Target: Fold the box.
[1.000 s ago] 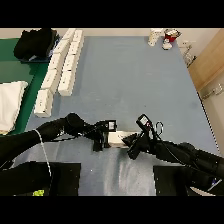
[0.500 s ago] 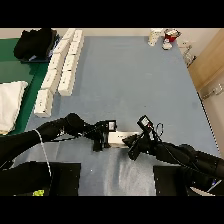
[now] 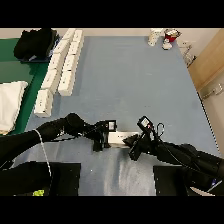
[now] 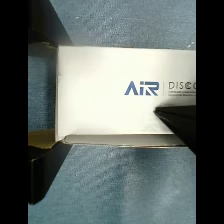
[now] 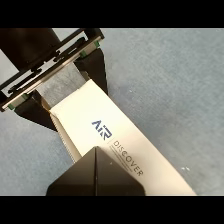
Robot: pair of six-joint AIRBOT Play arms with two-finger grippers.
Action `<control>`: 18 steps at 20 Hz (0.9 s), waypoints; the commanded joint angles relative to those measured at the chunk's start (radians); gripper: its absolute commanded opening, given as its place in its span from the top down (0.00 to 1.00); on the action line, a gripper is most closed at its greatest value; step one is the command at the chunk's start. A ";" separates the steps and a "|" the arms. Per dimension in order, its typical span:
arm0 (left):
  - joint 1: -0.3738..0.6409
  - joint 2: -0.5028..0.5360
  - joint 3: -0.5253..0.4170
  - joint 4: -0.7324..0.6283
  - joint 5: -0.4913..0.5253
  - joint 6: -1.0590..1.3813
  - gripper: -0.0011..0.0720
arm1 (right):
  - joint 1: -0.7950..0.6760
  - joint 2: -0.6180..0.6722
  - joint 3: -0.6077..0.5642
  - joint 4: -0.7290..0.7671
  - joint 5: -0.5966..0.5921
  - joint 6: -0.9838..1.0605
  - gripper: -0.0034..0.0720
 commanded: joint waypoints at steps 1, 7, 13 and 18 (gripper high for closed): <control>0.001 0.000 0.000 0.000 0.000 0.000 0.41 | -0.009 0.050 0.029 -0.077 0.026 -0.002 0.95; 0.001 0.000 0.000 0.000 0.000 0.001 0.41 | -0.066 0.069 0.100 -0.220 0.016 -0.002 0.95; 0.001 0.000 0.000 0.001 0.000 0.000 0.41 | -0.350 -0.092 0.336 -0.351 -0.325 0.114 0.95; 0.001 0.000 0.000 0.001 0.000 0.000 0.41 | -0.582 -0.357 0.631 -0.525 -0.719 0.336 0.95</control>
